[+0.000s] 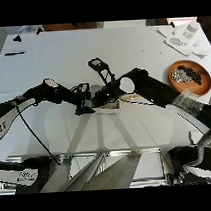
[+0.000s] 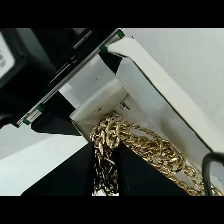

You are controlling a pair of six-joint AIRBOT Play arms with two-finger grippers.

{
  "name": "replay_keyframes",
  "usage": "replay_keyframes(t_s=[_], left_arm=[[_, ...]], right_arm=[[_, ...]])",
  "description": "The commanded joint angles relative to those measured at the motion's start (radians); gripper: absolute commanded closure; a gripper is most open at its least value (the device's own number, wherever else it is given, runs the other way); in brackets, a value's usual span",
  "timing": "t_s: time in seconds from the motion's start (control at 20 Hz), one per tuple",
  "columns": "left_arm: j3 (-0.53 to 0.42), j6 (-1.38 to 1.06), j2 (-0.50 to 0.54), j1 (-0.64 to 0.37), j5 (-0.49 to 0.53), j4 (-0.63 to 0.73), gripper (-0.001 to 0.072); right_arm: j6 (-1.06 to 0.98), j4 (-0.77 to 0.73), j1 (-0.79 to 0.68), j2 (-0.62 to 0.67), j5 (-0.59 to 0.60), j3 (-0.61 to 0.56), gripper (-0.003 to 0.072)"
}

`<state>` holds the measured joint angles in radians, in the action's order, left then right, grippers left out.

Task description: Fold the box and place the chain.

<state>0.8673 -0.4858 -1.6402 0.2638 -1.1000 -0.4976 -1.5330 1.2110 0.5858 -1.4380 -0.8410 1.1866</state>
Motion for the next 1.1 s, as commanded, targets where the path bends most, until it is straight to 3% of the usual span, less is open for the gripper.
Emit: replay_keyframes(t_s=[0.0, 0.1, 0.15, 0.35, 0.7, 0.85, 1.05], left_arm=[[0.000, 0.000, 0.000, 0.000, 0.000, 0.000, 0.0392], [0.000, 0.000, 0.000, 0.000, 0.000, 0.000, 0.0392], [0.000, 0.000, 0.000, 0.000, 0.000, 0.000, 0.0392], [0.000, 0.000, 0.000, 0.000, 0.000, 0.000, 0.0392], [0.000, 0.000, 0.000, 0.000, 0.000, 0.000, 0.0392], [0.000, 0.000, 0.000, 0.000, 0.000, 0.000, 0.0392], [0.000, 0.000, 0.000, 0.000, 0.000, 0.000, 0.0392]], right_arm=[[0.000, -0.003, 0.001, -0.019, 0.004, 0.000, 0.0657], [0.000, -0.004, 0.001, -0.016, -0.004, 0.000, 0.0365], [0.000, -0.004, 0.001, -0.014, -0.013, 0.001, 0.0350], [0.000, 0.048, 0.000, 0.061, -0.061, 0.003, 0.0350], [-0.093, 0.444, -0.024, 0.278, -0.275, 0.003, 0.0349], [-0.105, 0.421, -0.134, 0.276, -0.346, 0.000, 0.0348], [-0.270, 0.405, -0.262, 0.232, -0.337, -0.009, 0.0337]])
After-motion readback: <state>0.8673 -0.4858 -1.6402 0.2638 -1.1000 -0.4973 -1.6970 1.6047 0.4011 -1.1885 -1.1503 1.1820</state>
